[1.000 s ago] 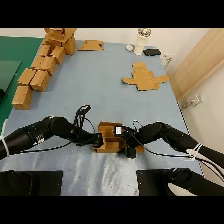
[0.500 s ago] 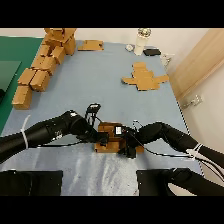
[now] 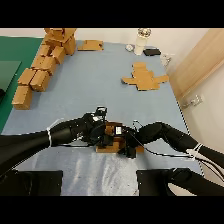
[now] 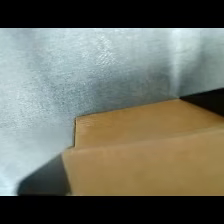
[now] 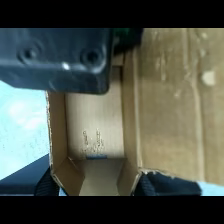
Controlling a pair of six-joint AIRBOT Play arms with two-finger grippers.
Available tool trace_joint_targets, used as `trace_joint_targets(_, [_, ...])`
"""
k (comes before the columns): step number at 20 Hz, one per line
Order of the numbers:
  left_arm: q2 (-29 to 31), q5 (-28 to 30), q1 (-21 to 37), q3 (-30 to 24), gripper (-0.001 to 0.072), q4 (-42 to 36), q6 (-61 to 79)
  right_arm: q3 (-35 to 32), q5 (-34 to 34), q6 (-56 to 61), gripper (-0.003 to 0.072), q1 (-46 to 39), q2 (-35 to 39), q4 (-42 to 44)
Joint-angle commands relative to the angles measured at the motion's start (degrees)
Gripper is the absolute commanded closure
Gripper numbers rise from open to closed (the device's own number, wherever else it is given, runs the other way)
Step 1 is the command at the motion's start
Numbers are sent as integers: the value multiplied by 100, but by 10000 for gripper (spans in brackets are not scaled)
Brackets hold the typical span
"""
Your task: Fold the box.
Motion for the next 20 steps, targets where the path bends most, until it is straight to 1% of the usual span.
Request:
trace_joint_targets(1, [-85, -81, -76, 76, 485, 72, -223, -2, 0, 2, 149, 4, -4, 0])
trace_joint_targets(5, [-144, -83, -269, 76, 495, 107, -527, -2, 0, 2, 149, 4, -4, 0])
trace_joint_targets(6, [-162, -81, -317, 76, 698, 116, -535, -2, 0, 2, 149, 4, -4, 0])
trace_joint_targets(13, [-157, -127, -343, 76, 694, 131, -597, -2, 0, 2, 149, 2, -4, 0])
trace_joint_targets(14, [-157, -140, -343, 76, 576, 131, -592, -2, 0, 2, 149, 4, -4, 0])
trace_joint_targets(15, [-157, -149, -341, 76, 216, 133, -603, -2, 0, 2, 148, 4, -4, 0])
trace_joint_targets(16, [-157, -151, -313, 76, 150, 127, -625, -2, 0, 2, 149, 4, -4, 0])
trace_joint_targets(20, [-131, -372, -201, 76, 150, 129, -623, -2, 0, 2, 149, 4, -4, 0])
